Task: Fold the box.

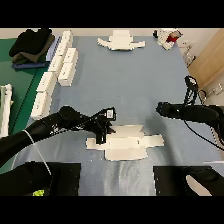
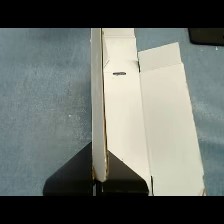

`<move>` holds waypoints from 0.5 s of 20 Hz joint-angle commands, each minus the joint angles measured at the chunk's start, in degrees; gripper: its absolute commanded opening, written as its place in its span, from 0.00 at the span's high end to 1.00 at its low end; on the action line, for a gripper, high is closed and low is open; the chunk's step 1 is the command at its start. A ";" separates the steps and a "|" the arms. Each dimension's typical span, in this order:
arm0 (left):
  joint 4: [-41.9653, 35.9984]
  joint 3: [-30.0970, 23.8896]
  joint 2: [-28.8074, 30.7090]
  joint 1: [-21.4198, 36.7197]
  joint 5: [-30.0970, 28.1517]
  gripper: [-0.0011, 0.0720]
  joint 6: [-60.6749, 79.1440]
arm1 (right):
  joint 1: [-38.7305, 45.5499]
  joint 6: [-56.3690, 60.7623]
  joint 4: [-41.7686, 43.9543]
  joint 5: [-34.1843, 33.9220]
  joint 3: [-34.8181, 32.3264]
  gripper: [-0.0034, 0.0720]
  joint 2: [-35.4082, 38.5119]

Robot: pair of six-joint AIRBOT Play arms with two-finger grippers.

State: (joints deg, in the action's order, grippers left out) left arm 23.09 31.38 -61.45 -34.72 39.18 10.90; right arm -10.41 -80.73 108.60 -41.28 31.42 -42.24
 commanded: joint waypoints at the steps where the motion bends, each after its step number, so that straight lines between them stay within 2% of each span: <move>1: 0.17 0.02 -0.74 0.07 0.92 0.97 -0.04 | -0.02 0.09 -0.11 -0.31 0.04 0.76 0.04; 7: 0.13 0.00 -0.74 0.07 1.97 0.97 -0.48 | -0.02 0.09 0.59 -4.35 0.04 0.76 0.07; 8: 0.13 0.00 -0.74 0.07 1.97 0.97 -0.48 | -0.04 0.09 0.87 -5.97 0.04 0.80 0.09; 9: 0.11 0.00 -0.74 0.07 1.97 0.97 -0.48 | -0.04 0.07 0.94 -8.24 0.04 0.95 0.22; 10: 0.11 -0.02 -0.72 0.07 1.97 0.97 -0.48 | -0.04 0.04 0.94 -10.45 0.04 0.95 0.39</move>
State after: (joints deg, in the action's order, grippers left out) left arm 23.07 31.40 -62.15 -34.65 40.95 10.50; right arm -10.41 -80.60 109.06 -46.44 31.42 -42.06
